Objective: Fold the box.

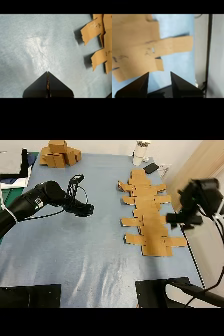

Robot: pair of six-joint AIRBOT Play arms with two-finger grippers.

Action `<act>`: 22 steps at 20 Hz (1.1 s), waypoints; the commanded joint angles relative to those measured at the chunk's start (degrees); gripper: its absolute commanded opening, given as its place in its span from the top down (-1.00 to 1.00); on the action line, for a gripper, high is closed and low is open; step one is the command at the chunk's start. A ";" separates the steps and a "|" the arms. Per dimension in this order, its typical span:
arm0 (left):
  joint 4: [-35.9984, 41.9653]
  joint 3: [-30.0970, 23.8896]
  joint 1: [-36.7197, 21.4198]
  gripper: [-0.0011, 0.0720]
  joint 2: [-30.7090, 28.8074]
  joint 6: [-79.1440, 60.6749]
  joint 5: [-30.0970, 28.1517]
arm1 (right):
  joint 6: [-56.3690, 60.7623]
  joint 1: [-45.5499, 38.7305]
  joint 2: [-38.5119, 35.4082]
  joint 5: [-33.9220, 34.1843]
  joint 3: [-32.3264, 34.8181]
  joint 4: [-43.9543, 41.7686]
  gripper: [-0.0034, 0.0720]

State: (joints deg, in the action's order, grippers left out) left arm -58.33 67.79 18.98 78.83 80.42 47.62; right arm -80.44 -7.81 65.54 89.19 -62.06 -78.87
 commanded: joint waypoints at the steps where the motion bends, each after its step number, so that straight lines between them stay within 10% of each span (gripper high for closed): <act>1: 2.34 -0.02 -0.02 0.94 0.00 0.02 -0.50 | -10.14 -15.08 -2.75 -4.02 7.72 -5.79 -0.23; 8: 5.66 -0.02 -0.02 0.94 0.00 0.00 -0.68 | -25.64 -33.33 2.99 -11.89 8.11 -14.19 -0.55; 22: 11.19 -0.02 -0.02 0.94 0.00 0.00 -0.50 | -38.77 -33.70 12.98 -16.90 7.32 -17.90 -0.47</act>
